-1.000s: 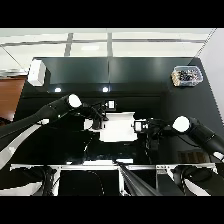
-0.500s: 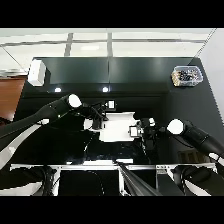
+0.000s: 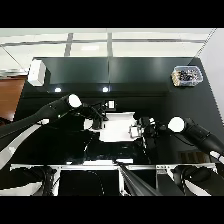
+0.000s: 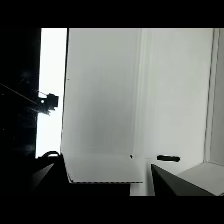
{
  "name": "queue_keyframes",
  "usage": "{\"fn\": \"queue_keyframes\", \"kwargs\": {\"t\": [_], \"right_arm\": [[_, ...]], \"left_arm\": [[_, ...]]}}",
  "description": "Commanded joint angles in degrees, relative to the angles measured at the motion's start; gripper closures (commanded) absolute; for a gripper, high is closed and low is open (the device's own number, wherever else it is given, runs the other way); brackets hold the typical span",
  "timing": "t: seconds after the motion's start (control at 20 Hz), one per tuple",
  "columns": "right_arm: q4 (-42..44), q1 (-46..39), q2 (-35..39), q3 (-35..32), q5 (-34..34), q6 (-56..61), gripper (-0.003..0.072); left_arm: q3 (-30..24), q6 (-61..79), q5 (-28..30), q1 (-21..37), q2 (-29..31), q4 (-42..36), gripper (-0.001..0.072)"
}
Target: Fold the box and place the chain.
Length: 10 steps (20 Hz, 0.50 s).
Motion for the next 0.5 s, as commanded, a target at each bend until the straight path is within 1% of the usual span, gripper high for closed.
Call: {"fn": "queue_keyframes", "kwargs": {"t": [0.0, 0.15, 0.25, 0.45], "right_arm": [[0.5, 0.0, -0.2, 0.3, 2.1, -0.1, -0.0016], [7.0, 0.0, -2.3, -0.3, -0.9, -0.8, -0.0016], [7.1, 0.4, -3.0, -0.3, -3.5, -1.2, -0.0016], [7.1, 0.4, -4.3, -0.3, -3.4, -1.2, -0.0016]], "left_arm": [[0.0, 0.0, 0.1, 0.0, 0.0, 0.0, 0.0681], [0.0, -0.1, -0.1, 0.0, -0.4, 0.0, 0.0681], [0.0, 0.0, -0.1, 0.0, -0.6, 0.0, 0.0681], [0.0, 0.0, 0.0, 0.0, -0.6, 0.0, 0.0681]]}}
